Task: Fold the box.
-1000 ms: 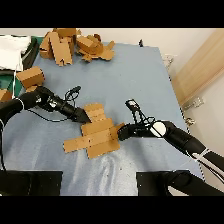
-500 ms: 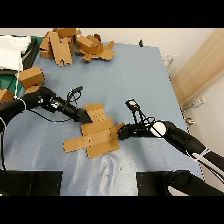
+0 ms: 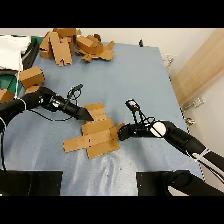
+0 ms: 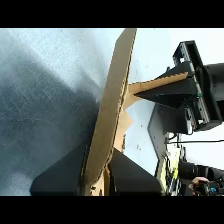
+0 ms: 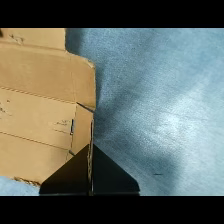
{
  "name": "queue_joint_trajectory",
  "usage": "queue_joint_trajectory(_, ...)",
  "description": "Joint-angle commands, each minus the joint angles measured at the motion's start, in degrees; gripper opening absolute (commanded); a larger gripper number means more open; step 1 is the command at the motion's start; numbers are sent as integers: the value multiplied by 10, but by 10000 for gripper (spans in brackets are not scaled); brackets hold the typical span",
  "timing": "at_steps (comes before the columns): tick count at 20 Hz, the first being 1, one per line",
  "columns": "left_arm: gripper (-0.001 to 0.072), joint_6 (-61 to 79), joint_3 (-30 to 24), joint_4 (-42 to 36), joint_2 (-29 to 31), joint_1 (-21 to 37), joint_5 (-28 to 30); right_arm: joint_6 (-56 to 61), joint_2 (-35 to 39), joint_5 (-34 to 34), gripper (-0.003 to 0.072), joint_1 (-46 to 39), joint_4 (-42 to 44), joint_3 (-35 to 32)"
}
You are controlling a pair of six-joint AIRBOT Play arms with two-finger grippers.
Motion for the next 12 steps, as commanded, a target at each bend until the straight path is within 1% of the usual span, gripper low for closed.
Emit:
queue_joint_trajectory(1, 148, 10, -1, -1, 0, 0, -2, 0, 0, 0, 2, 0, -3, 0)
queue_joint_trajectory(2, 15, 19, -2, -1, 0, 0, -6, 0, 0, -1, 2, 0, -3, 0)
queue_joint_trajectory(5, 15, 50, -2, -1, 0, 0, -9, 9, 1, -4, 7, 0, -1, 0)
queue_joint_trajectory(7, 16, 84, -1, -2, 0, 0, -8, 68, 2, -3, 235, 0, 0, 2)
queue_joint_trajectory(10, 15, 143, -1, -3, 16, 0, -9, 156, 21, -8, 240, 0, -2, 3)
queue_joint_trajectory(12, 15, 182, -1, -13, 37, 0, -7, 182, 38, -10, 228, 0, -21, 3)
